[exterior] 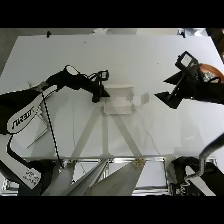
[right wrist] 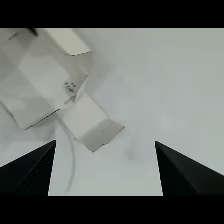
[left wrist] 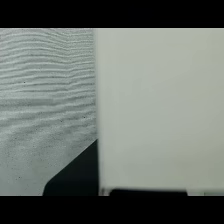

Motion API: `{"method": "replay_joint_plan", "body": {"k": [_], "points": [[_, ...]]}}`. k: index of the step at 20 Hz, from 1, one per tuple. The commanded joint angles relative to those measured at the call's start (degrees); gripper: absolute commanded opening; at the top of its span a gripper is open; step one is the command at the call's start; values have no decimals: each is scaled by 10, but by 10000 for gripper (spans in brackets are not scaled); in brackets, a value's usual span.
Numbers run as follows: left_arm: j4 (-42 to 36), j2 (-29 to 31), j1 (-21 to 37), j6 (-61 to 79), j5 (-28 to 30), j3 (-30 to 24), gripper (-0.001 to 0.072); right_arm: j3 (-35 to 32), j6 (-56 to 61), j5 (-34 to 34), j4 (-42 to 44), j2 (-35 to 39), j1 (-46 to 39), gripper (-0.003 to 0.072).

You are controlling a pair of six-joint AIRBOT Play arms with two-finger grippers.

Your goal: Fold the box and place the chain.

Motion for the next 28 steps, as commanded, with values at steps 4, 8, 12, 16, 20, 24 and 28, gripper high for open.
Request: {"method": "replay_joint_plan", "body": {"k": [4, 8, 12, 16, 20, 24, 28], "points": [[0, 0, 0, 0, 0, 1, 10, 1, -75, 26, 14, 1, 11, 691], [0, 0, 0, 0, 0, 1, 10, 1, -60, 15, 23, -1, 11, 690], [0, 0, 0, 0, 0, 1, 10, 0, -268, 91, 97, -14, 5, 690], [0, 0, 0, 0, 0, 1, 10, -34, -351, 111, 125, -79, 5, 690], [0, 0, 0, 0, 0, 1, 10, -52, -391, 88, 128, -180, 10, 690], [0, 0, 0, 0, 0, 1, 10, -52, -426, -7, 128, -263, 52, 690], [0, 0, 0, 0, 0, 1, 10, -52, -437, -93, 135, -315, 78, 690]]}}
